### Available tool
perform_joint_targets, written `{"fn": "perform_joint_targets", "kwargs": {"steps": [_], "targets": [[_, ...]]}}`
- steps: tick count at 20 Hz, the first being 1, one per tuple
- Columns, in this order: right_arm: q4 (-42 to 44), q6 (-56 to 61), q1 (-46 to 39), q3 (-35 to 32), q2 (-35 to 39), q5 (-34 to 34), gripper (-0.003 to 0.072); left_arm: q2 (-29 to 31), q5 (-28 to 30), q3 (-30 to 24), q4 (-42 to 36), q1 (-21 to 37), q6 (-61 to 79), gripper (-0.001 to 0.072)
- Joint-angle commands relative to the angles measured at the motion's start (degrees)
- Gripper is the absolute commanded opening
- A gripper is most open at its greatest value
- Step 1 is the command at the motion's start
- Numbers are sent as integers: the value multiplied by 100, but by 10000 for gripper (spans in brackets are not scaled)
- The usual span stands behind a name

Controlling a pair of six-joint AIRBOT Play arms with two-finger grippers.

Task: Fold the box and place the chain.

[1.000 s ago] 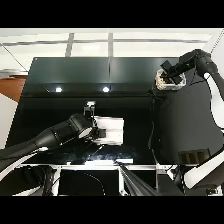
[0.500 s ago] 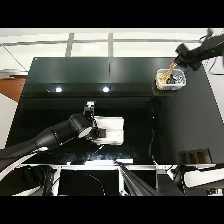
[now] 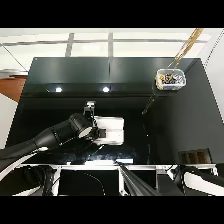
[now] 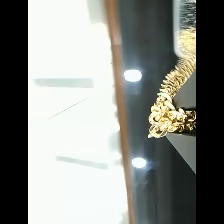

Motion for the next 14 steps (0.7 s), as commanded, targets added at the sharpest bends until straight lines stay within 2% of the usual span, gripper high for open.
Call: {"fn": "perform_joint_targets", "kwargs": {"steps": [1,4,6,11,14], "targets": [[321,-280,-2,424,492,-227,17,0,7,85,33,2,4,32],[566,-669,39,407,704,-997,18,-2,28,109,57,4,4,32],[533,-905,254,166,879,-1123,18,-2,33,109,122,4,2,32],[470,-1353,1414,-192,1110,-1794,18,-2,31,109,177,7,-20,32],[76,-1436,2159,-223,1115,-2092,18,-2,28,109,177,7,-22,32]]}}
